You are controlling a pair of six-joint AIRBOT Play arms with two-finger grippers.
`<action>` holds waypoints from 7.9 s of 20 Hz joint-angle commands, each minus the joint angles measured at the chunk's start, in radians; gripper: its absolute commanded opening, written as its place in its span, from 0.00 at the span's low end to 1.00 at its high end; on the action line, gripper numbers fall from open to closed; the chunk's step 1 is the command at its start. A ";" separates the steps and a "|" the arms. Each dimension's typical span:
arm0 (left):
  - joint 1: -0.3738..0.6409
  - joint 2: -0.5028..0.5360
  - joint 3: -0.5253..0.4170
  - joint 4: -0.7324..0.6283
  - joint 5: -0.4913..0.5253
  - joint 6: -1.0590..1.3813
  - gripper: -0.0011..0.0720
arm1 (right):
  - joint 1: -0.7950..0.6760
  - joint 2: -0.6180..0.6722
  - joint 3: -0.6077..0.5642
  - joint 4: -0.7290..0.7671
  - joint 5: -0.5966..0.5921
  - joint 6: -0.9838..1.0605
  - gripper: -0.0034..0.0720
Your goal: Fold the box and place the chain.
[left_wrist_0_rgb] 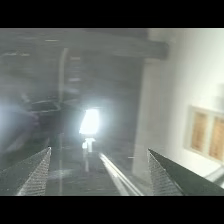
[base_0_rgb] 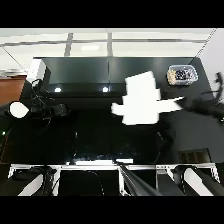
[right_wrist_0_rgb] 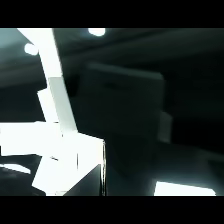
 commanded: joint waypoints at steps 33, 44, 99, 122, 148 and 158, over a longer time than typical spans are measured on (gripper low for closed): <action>-0.229 -0.787 0.563 -0.505 -0.658 0.822 0.25 | 0.676 0.159 -0.332 0.212 -0.548 0.014 0.07; -0.229 -0.738 0.560 -0.451 -0.698 0.828 0.04 | 0.624 0.164 -0.243 0.023 -0.452 0.013 0.99; -0.422 -0.478 0.199 -0.476 0.017 1.614 0.05 | 0.993 -0.089 -0.040 -0.328 -0.415 -0.668 0.98; -0.422 -0.478 0.199 -0.476 0.013 1.614 0.05 | 0.842 -0.121 0.011 -0.164 -0.374 -0.873 0.98; -0.423 -0.478 0.212 -0.476 -0.005 1.612 0.05 | 0.769 -0.322 0.010 -0.036 -0.308 -1.112 0.98; -0.423 -0.478 0.212 -0.476 -0.005 1.612 0.05 | 0.781 -0.337 0.011 -0.046 -0.332 -1.094 0.98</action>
